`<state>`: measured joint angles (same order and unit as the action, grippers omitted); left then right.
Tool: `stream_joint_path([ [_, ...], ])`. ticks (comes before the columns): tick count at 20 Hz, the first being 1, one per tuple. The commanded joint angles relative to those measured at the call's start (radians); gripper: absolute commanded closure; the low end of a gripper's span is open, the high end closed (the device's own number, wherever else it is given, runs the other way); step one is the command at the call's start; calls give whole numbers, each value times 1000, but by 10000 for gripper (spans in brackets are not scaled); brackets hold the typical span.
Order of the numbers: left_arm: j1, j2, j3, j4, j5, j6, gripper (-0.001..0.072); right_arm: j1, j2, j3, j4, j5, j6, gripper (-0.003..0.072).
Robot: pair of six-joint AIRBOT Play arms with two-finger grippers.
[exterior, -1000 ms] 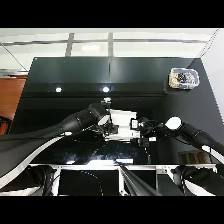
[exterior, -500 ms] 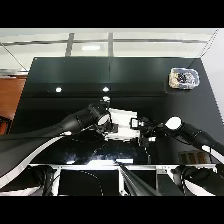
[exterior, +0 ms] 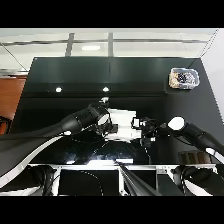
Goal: Fold the box and place the chain.
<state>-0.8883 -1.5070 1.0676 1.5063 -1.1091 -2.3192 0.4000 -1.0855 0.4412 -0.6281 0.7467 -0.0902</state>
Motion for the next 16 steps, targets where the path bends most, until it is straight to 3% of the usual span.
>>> stream_joint_path([
  [1, 6, 2, 0, 4, 0, -46, 683, -34, 87, 1, -62, 82, 35, 40],
  [12, 5, 2, 0, 3, 24, -42, 681, -7, 42, 0, -80, -10, -72, 82],
  [13, 5, 2, 0, 2, 24, -42, 681, -7, 40, 0, -80, -11, -72, 180],
  [16, 5, 2, 0, 2, 24, -42, 681, -4, 39, 0, -54, -7, -72, 200],
])
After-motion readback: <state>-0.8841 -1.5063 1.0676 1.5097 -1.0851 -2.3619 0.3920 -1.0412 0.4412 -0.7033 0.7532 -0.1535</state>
